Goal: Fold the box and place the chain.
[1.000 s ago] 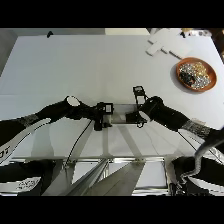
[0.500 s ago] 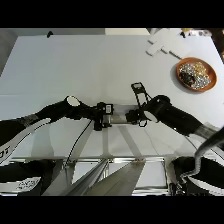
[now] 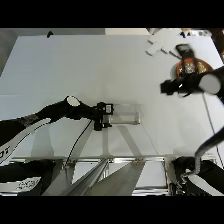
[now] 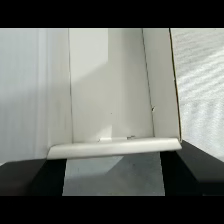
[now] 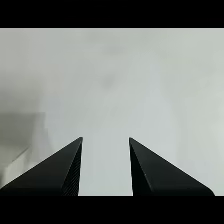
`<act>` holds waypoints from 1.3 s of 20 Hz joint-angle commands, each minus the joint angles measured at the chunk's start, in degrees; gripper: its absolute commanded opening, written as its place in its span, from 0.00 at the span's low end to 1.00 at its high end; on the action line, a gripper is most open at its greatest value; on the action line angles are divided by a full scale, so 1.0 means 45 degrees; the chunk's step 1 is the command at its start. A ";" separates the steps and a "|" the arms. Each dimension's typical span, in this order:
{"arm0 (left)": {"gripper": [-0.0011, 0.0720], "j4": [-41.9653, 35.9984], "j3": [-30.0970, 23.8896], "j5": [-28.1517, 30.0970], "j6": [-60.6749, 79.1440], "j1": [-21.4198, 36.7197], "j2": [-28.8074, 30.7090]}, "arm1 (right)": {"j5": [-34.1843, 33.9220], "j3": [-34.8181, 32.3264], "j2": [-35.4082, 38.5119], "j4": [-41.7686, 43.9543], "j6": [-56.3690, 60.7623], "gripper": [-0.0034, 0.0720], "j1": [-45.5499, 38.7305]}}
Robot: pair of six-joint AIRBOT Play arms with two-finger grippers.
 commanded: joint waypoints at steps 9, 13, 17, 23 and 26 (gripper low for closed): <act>0.03 -0.0005 0.0005 0.0005 0.0000 0.0000 0.0005 | -0.0816 0.5765 -0.8194 0.1287 -0.3696 0.38 -0.6096; 0.03 -0.0005 0.0005 0.0005 0.0000 0.0000 0.0005 | -0.1132 0.6003 -0.9156 0.1180 -0.4056 0.38 -0.6096; 0.03 -0.0005 0.0005 0.0005 0.0000 0.0000 0.0005 | -0.1671 0.6033 -0.9496 0.1195 -0.4381 0.37 -0.6096; 0.03 -0.0005 0.0005 0.0005 0.0000 0.0000 0.0005 | -0.1753 0.6033 -0.9568 0.1292 -0.4707 0.34 -0.6096; 0.03 -0.0005 0.0005 0.0005 0.0000 0.0000 0.0005 | -0.1758 0.6033 -0.9602 0.1321 -0.4741 0.34 -0.6096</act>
